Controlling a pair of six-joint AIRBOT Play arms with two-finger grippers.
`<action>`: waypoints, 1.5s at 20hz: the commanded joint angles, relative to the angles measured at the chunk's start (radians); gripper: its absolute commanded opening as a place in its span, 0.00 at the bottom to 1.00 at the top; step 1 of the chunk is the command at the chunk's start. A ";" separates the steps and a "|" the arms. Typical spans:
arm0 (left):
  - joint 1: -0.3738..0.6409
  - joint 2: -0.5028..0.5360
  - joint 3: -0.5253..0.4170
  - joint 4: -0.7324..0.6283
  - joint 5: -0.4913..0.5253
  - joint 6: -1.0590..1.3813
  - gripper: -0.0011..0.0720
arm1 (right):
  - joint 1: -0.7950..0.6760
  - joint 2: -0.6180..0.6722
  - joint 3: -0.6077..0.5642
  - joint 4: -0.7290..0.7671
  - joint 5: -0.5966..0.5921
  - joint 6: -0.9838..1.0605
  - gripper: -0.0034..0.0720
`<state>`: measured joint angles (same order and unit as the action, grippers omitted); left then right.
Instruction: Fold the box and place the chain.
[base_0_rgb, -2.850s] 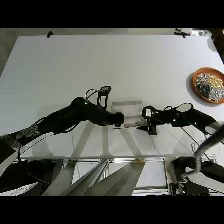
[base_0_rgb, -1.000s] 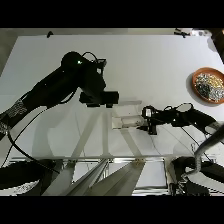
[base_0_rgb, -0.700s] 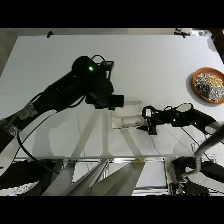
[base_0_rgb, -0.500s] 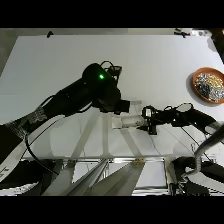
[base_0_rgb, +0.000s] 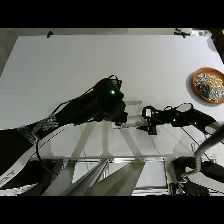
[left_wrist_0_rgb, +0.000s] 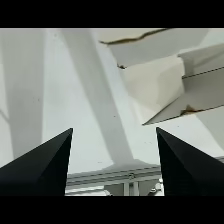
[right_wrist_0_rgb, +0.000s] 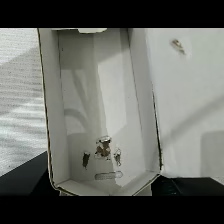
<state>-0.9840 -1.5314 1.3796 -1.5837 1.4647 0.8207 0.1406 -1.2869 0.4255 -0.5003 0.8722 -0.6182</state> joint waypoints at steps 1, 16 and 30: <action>-0.009 -0.002 -0.037 -0.033 -0.081 -0.018 0.81 | 0.000 0.001 0.000 0.000 0.000 0.000 0.52; -0.005 -0.044 -0.064 -0.058 -0.135 -0.102 0.78 | 0.000 0.001 0.000 0.000 0.000 0.000 0.52; -0.005 -0.068 -0.108 -0.060 -0.268 -0.150 0.47 | 0.000 0.001 0.000 0.000 0.000 0.000 0.52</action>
<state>-0.9901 -1.5879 1.2728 -1.6348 1.2018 0.6949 0.1410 -1.2869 0.4255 -0.4999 0.8722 -0.6182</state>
